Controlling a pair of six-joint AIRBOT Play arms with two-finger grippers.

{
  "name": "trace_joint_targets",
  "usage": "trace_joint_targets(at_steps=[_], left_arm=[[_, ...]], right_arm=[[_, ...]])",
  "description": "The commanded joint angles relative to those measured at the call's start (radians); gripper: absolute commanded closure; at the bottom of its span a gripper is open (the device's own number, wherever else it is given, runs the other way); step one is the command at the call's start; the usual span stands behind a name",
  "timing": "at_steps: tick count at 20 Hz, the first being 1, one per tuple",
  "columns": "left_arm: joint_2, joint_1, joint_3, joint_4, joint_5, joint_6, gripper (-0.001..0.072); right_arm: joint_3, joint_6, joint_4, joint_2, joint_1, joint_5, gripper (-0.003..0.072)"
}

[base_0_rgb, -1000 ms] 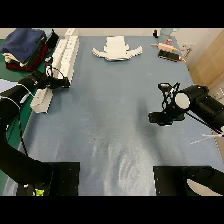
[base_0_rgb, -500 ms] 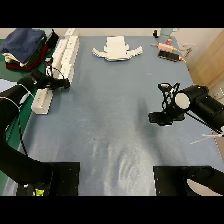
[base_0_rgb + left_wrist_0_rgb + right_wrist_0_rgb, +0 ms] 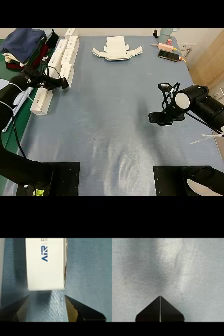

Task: Fold the box.

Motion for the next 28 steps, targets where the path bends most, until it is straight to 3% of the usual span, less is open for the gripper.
trace_joint_targets(at_steps=[1, 7, 8, 9, 10, 15, 22, 25, 28], left_arm=[[0.046, 0.023, 0.000, 0.030, -0.110, -0.039, 0.0017], [0.156, 0.042, 0.000, 0.091, -0.422, -0.120, 0.0020], [0.174, 0.041, 0.000, 0.071, -0.465, -0.124, 0.0253], [0.188, 0.041, 0.000, 0.040, -0.512, -0.121, 0.0634], [0.202, 0.041, 0.000, 0.006, -0.546, -0.101, 0.0694], [0.328, -0.009, -0.024, -0.032, -0.618, -0.053, 0.0698], [0.652, -0.247, -0.331, -0.013, -0.510, -0.064, 0.0695], [0.687, -0.352, -0.422, -0.012, -0.473, -0.091, 0.0695], [0.681, -0.397, -0.444, -0.014, -0.482, -0.164, 0.0695]], right_arm=[[0.001, 0.000, 0.000, 0.000, 0.000, 0.000, 0.0682], [0.001, 0.000, 0.000, 0.000, 0.000, 0.000, 0.0683], [0.001, 0.000, 0.000, 0.000, 0.000, 0.000, 0.0683], [0.001, 0.000, 0.000, 0.000, 0.000, 0.000, 0.0683], [0.001, 0.000, 0.000, 0.000, 0.000, 0.000, 0.0683], [0.001, 0.000, 0.000, 0.000, 0.000, 0.000, 0.0683], [0.001, 0.000, 0.000, 0.000, 0.000, 0.000, 0.0682], [0.001, 0.000, 0.000, 0.000, 0.000, 0.000, 0.0682], [0.001, 0.000, 0.000, 0.000, 0.000, 0.000, 0.0683]])
